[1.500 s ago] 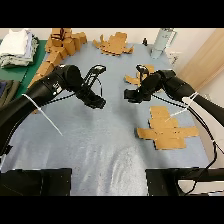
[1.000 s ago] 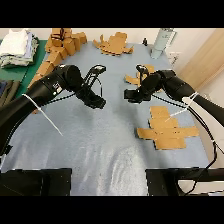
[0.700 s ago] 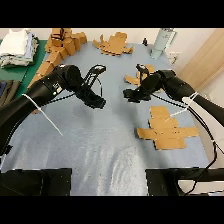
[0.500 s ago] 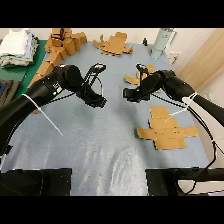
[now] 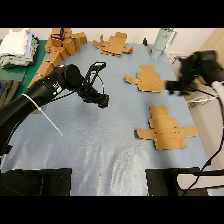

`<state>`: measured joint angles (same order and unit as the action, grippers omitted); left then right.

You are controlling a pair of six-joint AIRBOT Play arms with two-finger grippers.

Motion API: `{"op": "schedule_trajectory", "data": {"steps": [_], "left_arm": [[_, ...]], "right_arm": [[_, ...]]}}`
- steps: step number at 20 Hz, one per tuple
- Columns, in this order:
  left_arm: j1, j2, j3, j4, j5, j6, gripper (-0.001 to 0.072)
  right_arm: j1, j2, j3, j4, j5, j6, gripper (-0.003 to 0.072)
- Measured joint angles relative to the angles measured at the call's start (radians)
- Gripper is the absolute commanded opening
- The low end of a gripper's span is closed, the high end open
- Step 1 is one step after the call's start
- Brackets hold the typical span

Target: Fold the box.

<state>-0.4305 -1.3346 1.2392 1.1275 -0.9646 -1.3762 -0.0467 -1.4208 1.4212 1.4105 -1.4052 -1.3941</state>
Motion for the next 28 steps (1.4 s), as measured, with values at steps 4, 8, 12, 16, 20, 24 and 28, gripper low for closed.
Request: {"op": "schedule_trajectory", "data": {"steps": [4, 8, 12, 16, 20, 24, 28], "left_arm": [[0.0, 0.0, 0.0, -0.045, -0.029, -0.008, 0.0582], [0.0, 0.0, 0.0, -0.104, -0.064, -0.012, 0.0582], [0.0, 0.0, 0.0, -0.133, -0.085, -0.012, 0.0582], [0.0, 0.0, 0.0, -0.143, -0.107, -0.012, 0.0582], [0.0, 0.0, 0.0, -0.168, -0.113, -0.012, 0.0582], [0.0, 0.0, 0.0, -0.204, -0.117, -0.012, 0.0582], [0.0, 0.0, 0.0, -0.22, -0.117, -0.004, 0.0582]], "right_arm": [[-0.354, -0.002, -0.095, 0.08, -0.106, -0.173, 0.049], [-0.601, -0.02, -0.172, 0.168, -0.133, -0.331, 0.049], [-0.712, -0.059, -0.195, 0.3, -0.135, -0.475, 0.049], [-0.744, -0.131, -0.202, 0.366, -0.138, -0.568, 0.0486], [-0.753, -0.184, -0.204, 0.419, -0.15, -0.612, 0.0456], [-0.748, -0.2, -0.204, 0.558, -0.191, -0.66, 0.0011], [-0.687, -0.203, -0.212, 0.693, -0.254, -0.681, 0.0002]]}}
